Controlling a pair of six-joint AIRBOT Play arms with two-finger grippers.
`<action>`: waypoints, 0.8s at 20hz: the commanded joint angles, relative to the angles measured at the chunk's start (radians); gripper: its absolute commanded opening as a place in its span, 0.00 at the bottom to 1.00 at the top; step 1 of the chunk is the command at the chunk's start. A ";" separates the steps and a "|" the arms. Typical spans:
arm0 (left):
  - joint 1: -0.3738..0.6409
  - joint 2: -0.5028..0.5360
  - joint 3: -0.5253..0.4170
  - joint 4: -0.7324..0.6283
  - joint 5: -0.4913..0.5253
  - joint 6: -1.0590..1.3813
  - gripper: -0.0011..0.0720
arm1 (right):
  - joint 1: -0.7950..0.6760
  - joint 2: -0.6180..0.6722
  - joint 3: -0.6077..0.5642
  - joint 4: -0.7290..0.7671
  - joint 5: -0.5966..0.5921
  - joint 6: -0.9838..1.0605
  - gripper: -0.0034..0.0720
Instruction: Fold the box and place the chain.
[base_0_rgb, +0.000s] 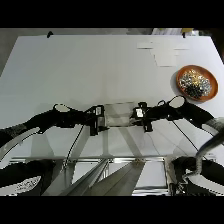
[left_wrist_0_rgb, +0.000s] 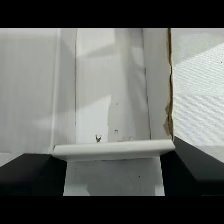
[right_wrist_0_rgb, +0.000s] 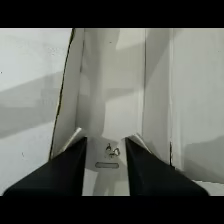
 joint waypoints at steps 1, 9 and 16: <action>0.000 0.000 0.001 -0.001 0.001 -0.002 0.11 | 0.006 -0.013 -0.001 0.000 0.000 -0.002 0.53; 0.000 0.000 0.001 -0.001 0.001 -0.002 0.11 | -0.028 0.062 -0.001 -0.177 0.004 0.249 0.07; 0.000 0.000 0.001 -0.001 0.001 -0.002 0.11 | -0.092 0.303 -0.001 -0.216 -0.034 0.678 0.07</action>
